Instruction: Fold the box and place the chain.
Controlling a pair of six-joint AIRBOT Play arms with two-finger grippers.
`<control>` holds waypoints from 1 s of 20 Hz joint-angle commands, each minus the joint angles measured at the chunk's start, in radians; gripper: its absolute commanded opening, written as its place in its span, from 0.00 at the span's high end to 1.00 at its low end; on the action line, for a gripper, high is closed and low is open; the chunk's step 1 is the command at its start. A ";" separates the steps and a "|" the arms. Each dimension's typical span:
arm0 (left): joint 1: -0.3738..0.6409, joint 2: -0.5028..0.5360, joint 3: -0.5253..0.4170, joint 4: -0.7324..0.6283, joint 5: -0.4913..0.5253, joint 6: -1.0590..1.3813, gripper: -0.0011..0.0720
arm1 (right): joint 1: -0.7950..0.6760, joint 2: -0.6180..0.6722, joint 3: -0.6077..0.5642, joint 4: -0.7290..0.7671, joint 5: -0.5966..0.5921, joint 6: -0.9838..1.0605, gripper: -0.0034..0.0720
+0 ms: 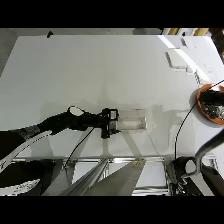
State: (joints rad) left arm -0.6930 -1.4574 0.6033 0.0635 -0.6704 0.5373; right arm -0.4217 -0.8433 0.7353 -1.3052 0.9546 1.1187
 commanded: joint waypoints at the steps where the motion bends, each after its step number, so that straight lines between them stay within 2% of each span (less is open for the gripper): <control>1: 0.000 0.000 0.000 0.000 0.000 0.000 0.70 | 0.083 0.115 0.001 0.260 0.179 -0.211 0.93; 6: 0.000 0.000 0.000 0.000 0.000 0.000 0.70 | 0.301 0.243 0.001 0.282 0.325 -0.256 0.93; 10: 0.000 0.000 0.000 0.000 0.000 0.000 0.70 | 0.490 0.283 0.001 0.407 0.373 -0.286 0.93; 12: 0.000 0.000 0.000 0.000 0.000 0.000 0.70 | 0.600 0.283 0.001 0.439 0.348 -0.336 0.93; 15: 0.000 0.000 0.000 0.000 0.000 0.000 0.70 | 0.756 0.275 0.001 0.416 0.225 -0.338 0.93; 17: 0.000 0.000 0.000 0.000 0.000 0.000 0.70 | 0.826 0.247 0.000 0.408 0.167 -0.337 0.93; 20: 0.000 0.000 0.000 0.000 0.000 0.000 0.70 | 0.889 0.159 0.000 0.406 0.151 -0.339 0.93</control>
State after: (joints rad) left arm -0.6930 -1.4574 0.6033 0.0635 -0.6704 0.5373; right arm 0.3893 -0.6273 0.7353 -0.9001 1.1515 0.7876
